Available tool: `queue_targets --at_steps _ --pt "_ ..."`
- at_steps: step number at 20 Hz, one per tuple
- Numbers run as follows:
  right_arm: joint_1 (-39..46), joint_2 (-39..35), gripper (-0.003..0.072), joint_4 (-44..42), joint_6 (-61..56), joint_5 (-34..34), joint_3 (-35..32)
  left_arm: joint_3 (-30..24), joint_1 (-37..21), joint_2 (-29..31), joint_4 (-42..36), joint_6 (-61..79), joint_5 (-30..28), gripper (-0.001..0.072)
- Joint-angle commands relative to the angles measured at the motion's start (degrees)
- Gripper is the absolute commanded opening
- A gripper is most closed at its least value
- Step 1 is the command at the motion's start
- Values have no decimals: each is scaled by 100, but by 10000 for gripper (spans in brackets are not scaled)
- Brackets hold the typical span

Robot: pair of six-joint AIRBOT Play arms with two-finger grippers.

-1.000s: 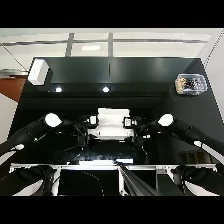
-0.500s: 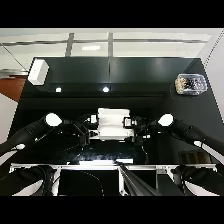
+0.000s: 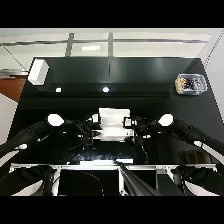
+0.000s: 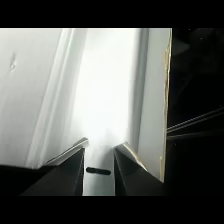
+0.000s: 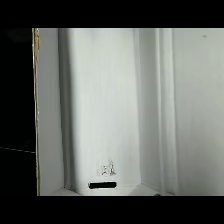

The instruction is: Fold the box and place the chain.

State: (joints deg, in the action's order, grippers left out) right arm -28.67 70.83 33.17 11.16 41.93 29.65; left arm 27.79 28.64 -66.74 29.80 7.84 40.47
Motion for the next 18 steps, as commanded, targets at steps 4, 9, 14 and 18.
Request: queue_targets --at_steps 4,9,14,18 --pt "-4 4 461 -7 -20 0 -2 -2 133 -57 -155 136 -428 216" --pt "-4 4 461 -9 -20 0 -2 -2 133 -59 -155 142 -409 383" --pt "-4 4 461 -9 -20 -4 -2 -2 133 -59 -72 140 -411 405" --pt "-4 4 461 -9 -20 -4 -2 92 11 286 544 -413 -409 26"
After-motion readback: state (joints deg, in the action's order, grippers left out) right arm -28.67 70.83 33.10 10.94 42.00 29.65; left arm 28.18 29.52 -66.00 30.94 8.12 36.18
